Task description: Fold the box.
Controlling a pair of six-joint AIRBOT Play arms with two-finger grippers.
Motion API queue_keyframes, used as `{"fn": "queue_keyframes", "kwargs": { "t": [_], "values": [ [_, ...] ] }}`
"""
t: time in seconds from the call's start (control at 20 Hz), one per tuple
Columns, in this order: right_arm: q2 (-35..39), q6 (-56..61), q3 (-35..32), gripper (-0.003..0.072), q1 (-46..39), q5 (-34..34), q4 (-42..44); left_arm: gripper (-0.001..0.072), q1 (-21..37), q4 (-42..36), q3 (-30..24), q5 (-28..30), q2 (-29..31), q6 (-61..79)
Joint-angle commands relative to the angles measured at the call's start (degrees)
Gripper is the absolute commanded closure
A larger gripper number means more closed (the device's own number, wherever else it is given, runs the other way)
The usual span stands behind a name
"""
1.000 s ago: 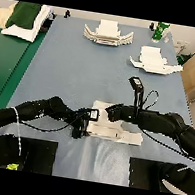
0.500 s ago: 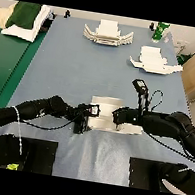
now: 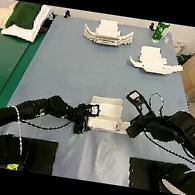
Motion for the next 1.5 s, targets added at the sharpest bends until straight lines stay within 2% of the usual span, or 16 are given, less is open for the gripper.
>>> {"fn": "queue_keyframes", "kwargs": {
  "t": [0.0, 0.25, 0.4, 0.45, 0.5, 0.55, 0.95, 1.15, 1.2, 1.3, 1.45],
  "values": [
    [-0.2, -10.21, 0.04, 0.0681, 0.0, -2.6, -4.39, 0.0104, 0.02, 0.0, 0.0, -0.44, 0.02, 0.0],
    [-0.26, -10.75, 0.04, 0.068, 0.02, -2.56, -5.18, 0.0104, 0.02, 0.0, 0.0, -0.42, 0.02, 0.0],
    [-0.24, -17.66, 0.04, 0.0665, 0.02, -3.78, -5.11, 0.0104, 0.02, 0.0, 0.0, -0.44, 0.02, 0.0],
    [-0.24, -19.28, 0.04, 0.0413, 0.02, -4.39, -5.11, 0.0104, 0.02, 0.0, 0.0, -0.44, 0.02, 0.0],
    [-0.24, -19.89, 0.04, 0.0091, 0.02, -4.68, -5.2, 0.0104, 0.02, 0.0, 0.0, -0.42, 0.02, 0.0],
    [-0.26, -19.93, 0.04, 0.0029, 0.02, -4.5, -5.31, 0.0104, 0.02, 0.0, 0.0, -0.44, 0.02, 0.0],
    [-4.11, -35.36, -0.02, 0.0036, 0.24, 4.33, 5.79, 0.0104, 0.02, 0.0, 0.0, -0.44, 0.02, 0.0],
    [-6.67, -40.59, -0.04, 0.0178, 0.66, 5.64, 6.49, 0.0104, 0.02, 0.0, 0.0, -0.42, 0.02, 0.0],
    [-6.71, -41.42, -0.13, 0.0179, 0.66, 6.21, 7.21, 0.0104, 0.02, 0.0, 0.0, -0.42, 0.02, 0.0],
    [-6.71, -43.54, -0.17, 0.0336, 0.66, 6.64, 9.16, 0.0104, 0.02, 0.0, 0.0, -0.44, 0.02, 0.0],
    [-6.73, -44.74, -0.98, 0.0351, 0.66, 8.35, 9.57, 0.0104, 0.02, 0.0, 0.0, -0.42, 0.02, 0.0]
  ]
}}
